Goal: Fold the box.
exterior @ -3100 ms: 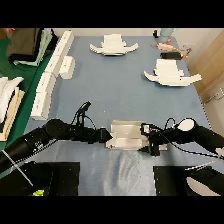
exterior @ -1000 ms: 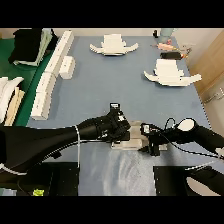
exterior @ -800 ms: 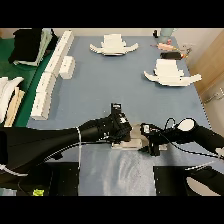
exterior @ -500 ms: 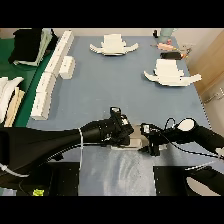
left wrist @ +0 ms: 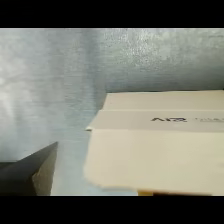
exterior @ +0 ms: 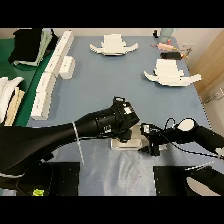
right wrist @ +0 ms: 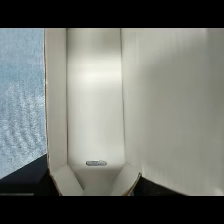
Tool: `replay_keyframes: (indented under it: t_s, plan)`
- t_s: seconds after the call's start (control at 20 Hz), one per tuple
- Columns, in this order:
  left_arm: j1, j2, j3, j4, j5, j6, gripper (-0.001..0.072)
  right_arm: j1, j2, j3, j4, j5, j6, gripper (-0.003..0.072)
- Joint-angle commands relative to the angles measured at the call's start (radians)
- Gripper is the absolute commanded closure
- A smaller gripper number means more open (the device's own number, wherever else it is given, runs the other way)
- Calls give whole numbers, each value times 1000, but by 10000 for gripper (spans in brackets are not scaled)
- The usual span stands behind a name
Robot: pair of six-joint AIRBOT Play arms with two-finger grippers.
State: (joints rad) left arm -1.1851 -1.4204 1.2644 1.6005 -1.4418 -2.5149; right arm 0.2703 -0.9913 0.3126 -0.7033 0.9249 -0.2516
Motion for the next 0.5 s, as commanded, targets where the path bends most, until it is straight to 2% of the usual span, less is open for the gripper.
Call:
replay_keyframes:
  t_s: [0.0,0.1,0.15,0.2,0.25,0.3,0.35,0.45]
  plan:
    - [32,56,58,57,-198,100,28,0,0,1,0,0,0,141]
    - [66,100,60,78,-284,135,38,0,0,1,0,0,0,141]
    - [85,114,60,82,-317,136,183,0,0,1,0,0,0,141]
    - [105,124,60,86,-335,151,432,0,0,1,0,0,0,141]
    - [119,127,60,96,-339,191,648,0,0,1,0,0,0,141]
    - [126,127,60,119,-338,248,694,0,0,1,0,0,0,141]
    - [140,132,59,96,-314,309,693,0,0,1,0,0,0,141]
    - [207,181,9,-6,-174,460,695,0,0,1,0,0,0,141]
